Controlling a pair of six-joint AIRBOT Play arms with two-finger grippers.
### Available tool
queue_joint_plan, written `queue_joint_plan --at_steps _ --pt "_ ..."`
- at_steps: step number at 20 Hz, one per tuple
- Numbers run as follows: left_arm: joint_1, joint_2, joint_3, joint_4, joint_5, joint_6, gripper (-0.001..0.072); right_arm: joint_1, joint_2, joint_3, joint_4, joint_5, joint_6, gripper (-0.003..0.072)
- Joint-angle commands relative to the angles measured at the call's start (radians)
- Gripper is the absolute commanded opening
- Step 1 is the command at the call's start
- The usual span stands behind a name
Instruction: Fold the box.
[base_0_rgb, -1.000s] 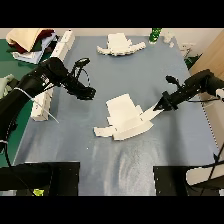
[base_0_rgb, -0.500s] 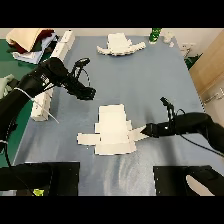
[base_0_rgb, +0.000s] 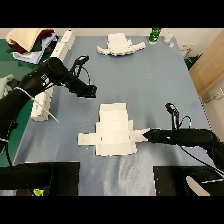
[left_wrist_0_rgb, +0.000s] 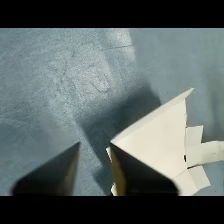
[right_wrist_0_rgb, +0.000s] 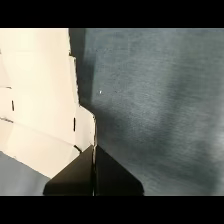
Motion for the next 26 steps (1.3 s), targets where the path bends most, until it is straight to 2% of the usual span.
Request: queue_joint_plan --at_steps 1,4,7,10,13,16,19,23,26 --pt "0.036 -0.003 -0.009 -0.029 -0.034 0.031 0.0593 0.003 0.011 -0.006 -0.022 0.008 -0.014 0.0002" --pt "0.111 -0.021 -0.047 -0.111 -0.193 0.148 0.0590 0.003 0.011 -0.006 -0.037 0.006 -0.014 0.0002" --pt "0.194 -0.070 -0.129 -0.375 -0.332 0.381 0.0582 0.003 0.010 -0.006 -0.040 0.006 -0.016 0.0002" --pt "0.233 -0.192 -0.151 -0.521 -0.439 0.526 0.0583 0.003 0.010 -0.006 -0.040 0.005 -0.016 0.0002" --pt "0.227 -0.315 -0.151 -0.592 -0.439 0.576 0.0584 0.003 0.010 -0.006 -0.039 -0.010 -0.016 0.0002" --pt "0.210 -0.390 -0.151 -0.621 -0.433 0.612 0.0584 0.003 0.010 -0.006 -0.039 -0.021 -0.018 0.0002" --pt "0.169 -0.425 -0.130 -0.669 -0.424 0.662 0.0584 0.003 0.010 -0.006 -0.039 -0.021 -0.018 0.0002" --pt "0.095 -0.454 -0.068 -0.604 -0.451 0.661 0.0583 0.003 0.010 -0.006 -0.039 -0.025 -0.017 0.0002" --pt "0.074 -0.454 -0.060 -0.563 -0.494 0.661 0.0582 0.003 0.010 -0.006 -0.039 -0.028 -0.018 0.0002"
